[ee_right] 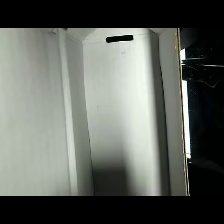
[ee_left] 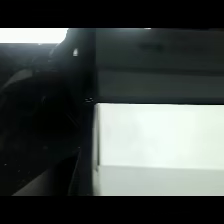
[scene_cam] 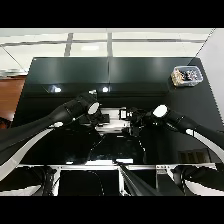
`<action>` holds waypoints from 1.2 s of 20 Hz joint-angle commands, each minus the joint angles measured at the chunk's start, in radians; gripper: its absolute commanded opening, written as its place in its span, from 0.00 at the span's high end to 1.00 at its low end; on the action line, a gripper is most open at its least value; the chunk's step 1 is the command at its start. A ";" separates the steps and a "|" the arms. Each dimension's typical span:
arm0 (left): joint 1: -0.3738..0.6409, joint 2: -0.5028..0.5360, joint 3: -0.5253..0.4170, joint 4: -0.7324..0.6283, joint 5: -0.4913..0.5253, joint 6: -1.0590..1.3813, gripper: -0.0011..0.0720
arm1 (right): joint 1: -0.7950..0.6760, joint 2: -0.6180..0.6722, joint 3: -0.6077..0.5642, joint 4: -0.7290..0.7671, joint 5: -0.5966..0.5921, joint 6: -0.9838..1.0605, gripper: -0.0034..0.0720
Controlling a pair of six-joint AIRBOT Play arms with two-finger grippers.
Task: Fold the box and place the chain.
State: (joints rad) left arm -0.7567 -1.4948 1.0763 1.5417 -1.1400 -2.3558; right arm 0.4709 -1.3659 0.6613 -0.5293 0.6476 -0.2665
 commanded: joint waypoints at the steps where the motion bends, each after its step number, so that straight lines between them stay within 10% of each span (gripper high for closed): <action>1: -0.003 -0.011 0.009 0.018 -0.024 -0.039 0.61 | 0.001 0.000 0.001 0.000 0.000 0.000 0.64; 3: -0.003 -0.011 0.010 0.019 -0.018 -0.056 0.67 | 0.001 0.000 0.001 0.000 0.000 0.000 0.64; 5: -0.007 -0.011 0.011 0.019 -0.013 -0.054 0.93 | 0.001 0.000 0.001 0.000 0.000 0.000 0.64; 9: -0.007 -0.011 0.011 0.018 -0.017 -0.053 0.95 | 0.001 0.000 0.001 0.000 0.000 0.000 0.64; 13: -0.007 -0.011 0.014 0.018 -0.017 -0.053 0.49 | 0.001 0.000 0.001 0.000 0.000 0.000 0.64; 24: -0.007 -0.012 0.014 0.018 -0.014 -0.053 0.49 | 0.001 0.000 0.001 0.000 0.000 0.000 0.64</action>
